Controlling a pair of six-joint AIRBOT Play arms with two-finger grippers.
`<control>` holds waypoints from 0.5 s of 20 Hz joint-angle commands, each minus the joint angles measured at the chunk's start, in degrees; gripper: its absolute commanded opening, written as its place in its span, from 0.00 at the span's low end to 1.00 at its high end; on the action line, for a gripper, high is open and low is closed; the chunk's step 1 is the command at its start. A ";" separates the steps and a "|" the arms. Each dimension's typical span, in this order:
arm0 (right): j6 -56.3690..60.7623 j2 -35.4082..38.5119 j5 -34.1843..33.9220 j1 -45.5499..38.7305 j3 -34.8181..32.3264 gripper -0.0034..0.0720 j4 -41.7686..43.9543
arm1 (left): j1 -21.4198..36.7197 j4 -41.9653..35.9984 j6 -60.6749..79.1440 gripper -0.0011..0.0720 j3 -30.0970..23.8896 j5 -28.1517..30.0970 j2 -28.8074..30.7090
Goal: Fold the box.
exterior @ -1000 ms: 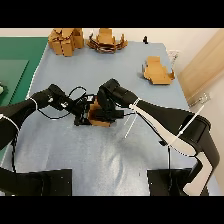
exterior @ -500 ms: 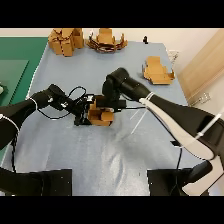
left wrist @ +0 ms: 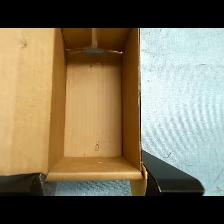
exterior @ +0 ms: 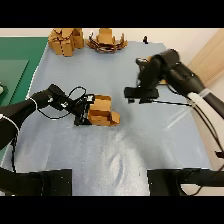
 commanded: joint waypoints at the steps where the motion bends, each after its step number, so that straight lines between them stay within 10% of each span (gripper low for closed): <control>1: -9.99 5.90 9.18 -8.37 -13.77 0.57 17.94 | 0.07 0.02 -0.02 0.32 -0.02 0.92 0.00; 3: -11.26 5.81 14.45 -10.91 -22.12 0.06 21.33 | 0.07 0.00 -0.02 0.32 -0.02 0.87 0.00; 10: -30.84 -0.96 28.37 -10.97 -32.20 0.05 40.30 | 0.07 0.00 -0.04 0.32 -0.02 0.83 0.00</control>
